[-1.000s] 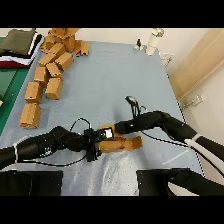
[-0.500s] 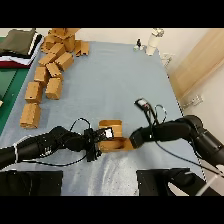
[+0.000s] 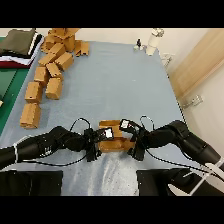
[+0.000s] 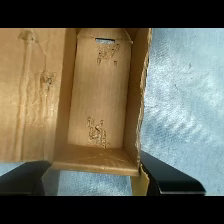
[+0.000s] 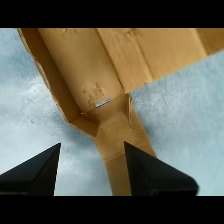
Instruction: Fold the box.
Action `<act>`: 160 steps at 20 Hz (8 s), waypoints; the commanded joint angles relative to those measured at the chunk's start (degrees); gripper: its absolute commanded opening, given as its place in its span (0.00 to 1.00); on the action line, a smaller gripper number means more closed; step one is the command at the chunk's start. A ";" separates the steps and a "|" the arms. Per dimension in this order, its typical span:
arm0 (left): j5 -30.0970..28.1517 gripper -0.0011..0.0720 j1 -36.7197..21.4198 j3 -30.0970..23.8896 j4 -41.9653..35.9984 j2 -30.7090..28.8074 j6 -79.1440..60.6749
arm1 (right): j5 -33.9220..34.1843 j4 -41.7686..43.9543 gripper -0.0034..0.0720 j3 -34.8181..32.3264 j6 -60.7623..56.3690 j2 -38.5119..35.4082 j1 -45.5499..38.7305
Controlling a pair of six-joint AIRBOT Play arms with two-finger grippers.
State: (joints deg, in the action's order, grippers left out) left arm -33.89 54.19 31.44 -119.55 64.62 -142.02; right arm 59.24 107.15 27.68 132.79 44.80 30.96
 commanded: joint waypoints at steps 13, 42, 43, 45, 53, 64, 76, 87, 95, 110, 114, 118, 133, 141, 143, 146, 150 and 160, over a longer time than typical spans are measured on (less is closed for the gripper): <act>-0.02 0.65 0.00 0.04 0.02 0.04 -0.02 | -9.03 9.84 0.25 -0.26 21.90 4.17 0.22; 0.00 0.65 0.00 0.04 0.02 0.04 -0.02 | -3.41 -6.97 0.05 -0.59 -22.18 -5.16 1.05; 0.00 0.65 0.00 0.04 0.02 0.04 -0.02 | -2.89 -10.73 0.05 -0.20 -28.20 -6.78 0.68; -0.02 0.65 0.00 0.04 0.02 0.04 -0.02 | -1.18 -20.46 0.05 0.72 -43.78 -10.51 -1.18; 0.00 0.65 0.00 0.04 0.02 0.04 -0.02 | 3.19 -10.49 0.05 -1.79 -47.71 -2.89 -19.08; 0.00 0.65 0.00 0.04 0.02 0.04 -0.02 | -1.68 12.70 0.05 -4.55 -37.79 2.62 -13.05; -0.02 0.65 0.00 0.04 0.02 0.04 -0.02 | -4.44 12.35 0.35 -2.58 -41.90 -4.13 -10.82; -0.02 0.65 0.00 0.04 0.02 0.04 -0.02 | -8.39 12.44 0.59 -2.62 -41.75 -2.19 -5.55; -0.02 0.65 0.00 0.04 0.02 0.04 -0.02 | -9.94 9.16 0.59 -2.45 -45.33 0.96 -2.05; 0.00 0.65 0.00 0.04 0.02 0.04 -0.02 | 5.20 -18.91 0.59 16.50 -89.46 20.96 18.95; 0.00 0.65 0.02 0.04 0.02 0.04 -0.02 | 5.49 -18.88 0.59 20.13 -93.70 25.64 20.20; -0.02 0.65 0.00 0.04 0.02 0.02 -0.02 | 5.77 -18.88 0.57 21.05 -96.43 28.61 20.20; -0.02 0.65 0.00 0.04 0.02 0.04 -0.02 | 10.71 -21.29 0.50 21.24 -96.35 27.61 20.20; 0.00 0.66 0.02 0.04 0.02 0.04 -0.02 | 11.52 -21.44 0.55 21.29 -96.78 22.97 20.15; 0.00 0.65 0.00 0.04 0.02 0.04 -0.02 | 11.78 -21.44 0.55 21.29 -96.76 22.99 20.15; 0.00 0.65 0.02 0.04 0.02 0.04 -0.02 | 11.80 -21.20 0.55 21.29 -96.76 22.53 20.17; 0.00 0.65 0.00 0.04 0.02 0.04 -0.02 | 11.80 -21.24 0.55 21.29 -96.80 19.41 20.15; 0.00 0.65 0.00 0.04 0.02 0.04 -0.02 | 18.97 -29.49 0.19 21.27 -98.25 9.99 17.46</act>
State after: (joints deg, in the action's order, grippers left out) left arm -33.89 54.19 31.51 -119.52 64.62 -142.02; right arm 76.42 81.52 48.90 34.30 56.99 50.19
